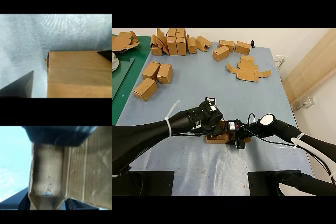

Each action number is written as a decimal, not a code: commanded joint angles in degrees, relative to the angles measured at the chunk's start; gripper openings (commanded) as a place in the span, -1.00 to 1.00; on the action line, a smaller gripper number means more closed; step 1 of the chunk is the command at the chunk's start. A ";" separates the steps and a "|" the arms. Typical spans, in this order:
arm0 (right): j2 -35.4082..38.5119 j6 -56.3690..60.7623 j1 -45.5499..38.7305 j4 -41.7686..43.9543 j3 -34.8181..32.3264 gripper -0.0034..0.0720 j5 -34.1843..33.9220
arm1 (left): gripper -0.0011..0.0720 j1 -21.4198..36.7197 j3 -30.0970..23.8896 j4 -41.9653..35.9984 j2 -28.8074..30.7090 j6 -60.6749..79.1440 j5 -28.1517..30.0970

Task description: Fold the box.

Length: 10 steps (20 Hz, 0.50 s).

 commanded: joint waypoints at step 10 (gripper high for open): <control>0.00 0.02 0.02 0.02 0.02 0.43 0.02 | 0.29 -0.09 -0.02 -2.05 -2.89 0.26 3.65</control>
